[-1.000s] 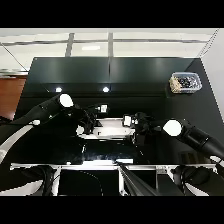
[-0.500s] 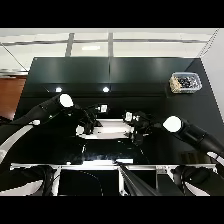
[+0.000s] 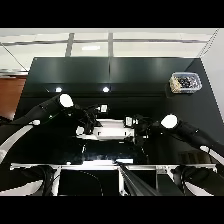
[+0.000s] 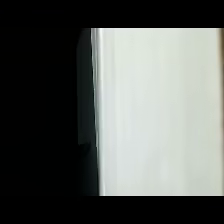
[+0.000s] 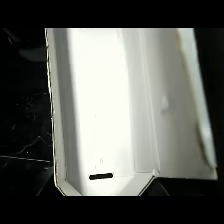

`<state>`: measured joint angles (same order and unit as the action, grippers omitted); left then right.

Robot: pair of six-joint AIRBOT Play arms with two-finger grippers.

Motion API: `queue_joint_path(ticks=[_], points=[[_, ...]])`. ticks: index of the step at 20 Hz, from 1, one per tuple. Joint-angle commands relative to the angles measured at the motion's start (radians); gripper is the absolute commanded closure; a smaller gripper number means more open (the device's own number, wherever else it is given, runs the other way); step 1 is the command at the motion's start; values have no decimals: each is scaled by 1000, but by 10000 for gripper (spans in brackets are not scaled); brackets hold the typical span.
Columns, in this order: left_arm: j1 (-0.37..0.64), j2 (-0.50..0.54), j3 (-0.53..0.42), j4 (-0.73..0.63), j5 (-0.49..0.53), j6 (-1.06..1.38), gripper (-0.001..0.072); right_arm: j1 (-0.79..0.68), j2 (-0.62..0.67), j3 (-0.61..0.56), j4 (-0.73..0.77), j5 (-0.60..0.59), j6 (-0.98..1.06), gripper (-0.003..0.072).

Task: Fold the box and place the chain.

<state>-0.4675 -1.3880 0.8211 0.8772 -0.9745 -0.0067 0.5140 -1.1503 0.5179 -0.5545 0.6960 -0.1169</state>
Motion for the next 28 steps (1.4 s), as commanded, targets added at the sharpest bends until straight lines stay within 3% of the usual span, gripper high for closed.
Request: queue_joint_path(ticks=[1,5,11,28], points=[[0,0,0,-4,0,-2,681,-3,-32,-4,39,-11,-98,55],[0,0,0,-5,-4,-4,681,-3,-82,-3,71,7,-150,56],[0,0,0,-7,-3,-4,681,20,-87,0,45,-46,-105,56],[0,0,0,-7,-3,-4,681,24,-93,5,22,-46,-85,58]])
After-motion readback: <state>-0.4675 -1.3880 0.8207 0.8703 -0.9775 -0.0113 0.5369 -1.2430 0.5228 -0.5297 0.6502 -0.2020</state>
